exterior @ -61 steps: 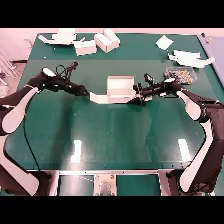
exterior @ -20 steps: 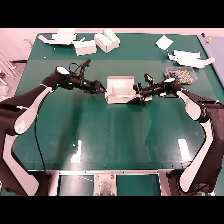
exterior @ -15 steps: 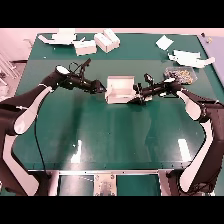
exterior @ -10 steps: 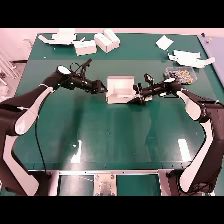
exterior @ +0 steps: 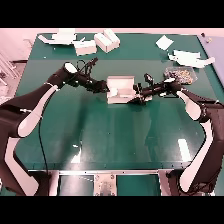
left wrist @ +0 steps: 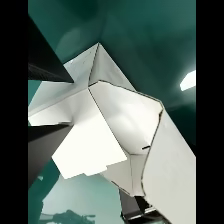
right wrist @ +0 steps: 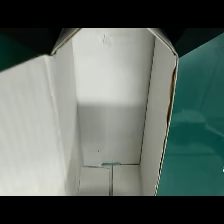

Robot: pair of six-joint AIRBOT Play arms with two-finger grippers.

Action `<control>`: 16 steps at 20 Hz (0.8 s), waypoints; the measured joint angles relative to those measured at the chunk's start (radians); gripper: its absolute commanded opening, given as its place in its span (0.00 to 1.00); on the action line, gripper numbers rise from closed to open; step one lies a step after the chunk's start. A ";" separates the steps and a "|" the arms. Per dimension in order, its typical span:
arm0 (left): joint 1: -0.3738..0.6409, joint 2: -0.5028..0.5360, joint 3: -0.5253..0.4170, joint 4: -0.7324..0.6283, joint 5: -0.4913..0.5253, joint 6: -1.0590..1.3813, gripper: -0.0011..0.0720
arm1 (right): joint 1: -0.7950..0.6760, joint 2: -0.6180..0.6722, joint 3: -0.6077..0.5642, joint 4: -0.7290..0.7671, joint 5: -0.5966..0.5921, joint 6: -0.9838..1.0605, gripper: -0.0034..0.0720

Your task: Fold the box and place the chain.

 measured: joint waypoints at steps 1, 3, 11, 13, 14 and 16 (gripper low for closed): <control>-0.008 0.001 0.011 0.023 0.001 -0.023 0.45 | 0.000 0.000 0.000 0.000 0.000 0.000 0.82; -0.027 0.000 0.035 0.076 0.000 -0.073 0.45 | 0.000 0.000 0.000 0.000 0.000 0.000 0.82; -0.096 0.001 0.093 0.256 0.001 -0.277 0.45 | 0.000 0.000 0.000 -0.001 0.000 -0.001 0.82; -0.109 0.001 0.097 0.294 0.001 -0.327 0.45 | 0.000 0.000 0.000 -0.001 0.000 -0.001 0.82; -0.116 0.002 0.098 0.311 0.001 -0.351 0.45 | 0.000 0.000 0.000 -0.001 0.000 -0.001 0.82; -0.128 0.002 0.100 0.340 0.001 -0.391 0.45 | 0.000 0.000 0.000 -0.001 0.000 -0.002 0.82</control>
